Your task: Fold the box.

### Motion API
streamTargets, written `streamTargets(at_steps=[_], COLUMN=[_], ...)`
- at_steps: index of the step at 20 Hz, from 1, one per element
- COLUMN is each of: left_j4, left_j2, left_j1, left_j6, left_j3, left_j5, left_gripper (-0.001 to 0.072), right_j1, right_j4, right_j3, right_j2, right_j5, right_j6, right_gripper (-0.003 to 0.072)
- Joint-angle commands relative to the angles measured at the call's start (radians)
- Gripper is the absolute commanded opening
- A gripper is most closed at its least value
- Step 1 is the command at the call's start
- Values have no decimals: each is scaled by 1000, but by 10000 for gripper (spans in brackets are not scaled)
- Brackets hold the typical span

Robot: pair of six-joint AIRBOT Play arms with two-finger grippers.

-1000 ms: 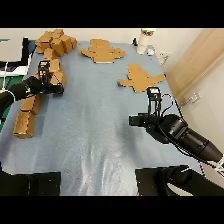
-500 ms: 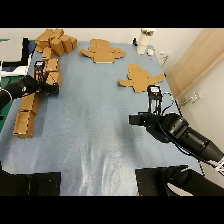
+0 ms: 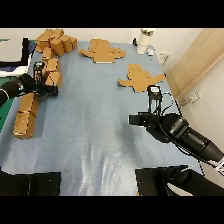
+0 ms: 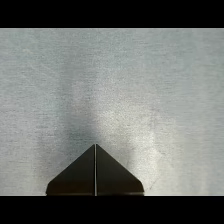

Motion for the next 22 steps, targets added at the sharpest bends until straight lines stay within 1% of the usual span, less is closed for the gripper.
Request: streamTargets(at_steps=[1, 5, 6, 7, 8, 9, 12, 15, 17, 19, 20, 22], left_j4=[10, -4, -28, -70, -101, -119, -133, -118, -118, -117, -118, -117], left_j2=[47, 132, 149, 166, 178, 187, 195, 185, 171, 152, 146, 138], left_j1=[13, 7, -3, -20, -43, -74, -214, -357, -429, -496, -523, -573], left_j6=[-16, -21, -20, -19, -19, -18, -35, -127, -190, -236, -254, -267], left_j3=[39, 107, 125, 145, 165, 185, 219, 218, 217, 215, 210, 191], left_j5=[-169, -358, -399, -444, -484, -519, -605, -619, -620, -627, -628, -622], left_gripper=[710, 709, 664, 384, 124, 12, 11, 10, 10, 10, 10, 10], right_j1=[0, 0, 0, -1, -2, -9, -63, -122, -134, -133, -134, -133], right_j4=[2, 39, 54, 73, 87, 115, 254, 410, 447, 466, 482, 518], right_j3=[1, 1, 6, 20, 47, 82, 234, 409, 526, 615, 646, 677], right_j2=[0, -3, -11, -28, -56, -89, -234, -407, -522, -611, -645, -694], right_j5=[0, 1, 1, 1, 0, 0, -1, -55, -139, -220, -242, -247], right_j6=[0, -1, -23, -55, -83, -114, -275, -432, -483, -508, -527, -554], right_gripper=[4, 4, 4, 4, 4, 4, 4, 4, 4, 4, 4, 4])
